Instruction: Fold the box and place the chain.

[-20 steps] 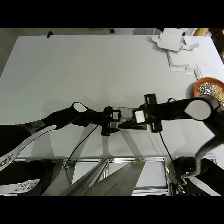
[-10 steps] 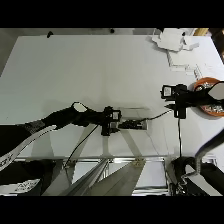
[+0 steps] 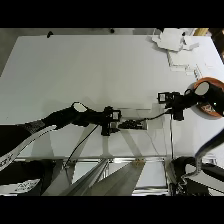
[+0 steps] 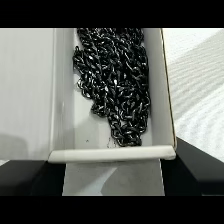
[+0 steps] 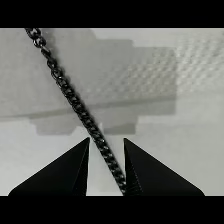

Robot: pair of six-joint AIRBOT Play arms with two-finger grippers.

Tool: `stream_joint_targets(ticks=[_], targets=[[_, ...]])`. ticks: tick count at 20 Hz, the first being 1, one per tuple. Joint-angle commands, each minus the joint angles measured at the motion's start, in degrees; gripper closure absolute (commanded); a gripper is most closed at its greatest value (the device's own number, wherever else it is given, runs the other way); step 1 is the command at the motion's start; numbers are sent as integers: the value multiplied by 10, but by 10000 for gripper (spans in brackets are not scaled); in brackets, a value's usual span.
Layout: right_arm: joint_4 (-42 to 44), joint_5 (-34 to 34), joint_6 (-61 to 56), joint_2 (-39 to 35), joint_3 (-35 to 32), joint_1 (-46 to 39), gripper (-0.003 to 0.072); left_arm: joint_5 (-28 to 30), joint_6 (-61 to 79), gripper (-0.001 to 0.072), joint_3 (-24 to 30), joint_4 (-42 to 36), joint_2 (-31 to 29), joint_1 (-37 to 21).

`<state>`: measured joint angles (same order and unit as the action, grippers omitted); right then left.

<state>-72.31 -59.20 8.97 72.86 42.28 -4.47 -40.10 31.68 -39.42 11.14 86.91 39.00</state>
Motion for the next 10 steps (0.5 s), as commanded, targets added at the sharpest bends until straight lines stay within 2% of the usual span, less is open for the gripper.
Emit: stream_joint_targets(ticks=[1, 5, 7, 10], targets=[[-8, 7, 21, 26, 0, 7, 461, 0, 0, 320, 0, 0, 0, 0], [-8, 6, 21, 46, 0, 19, 479, 0, 0, 320, 0, 0, 0, 0], [-11, -12, 19, 43, 0, 27, 652, 0, 0, 320, 0, 0, 0, 0], [-16, -42, 12, 1, 0, 39, 662, 0, 0, 320, 0, 0, 0, 0]])
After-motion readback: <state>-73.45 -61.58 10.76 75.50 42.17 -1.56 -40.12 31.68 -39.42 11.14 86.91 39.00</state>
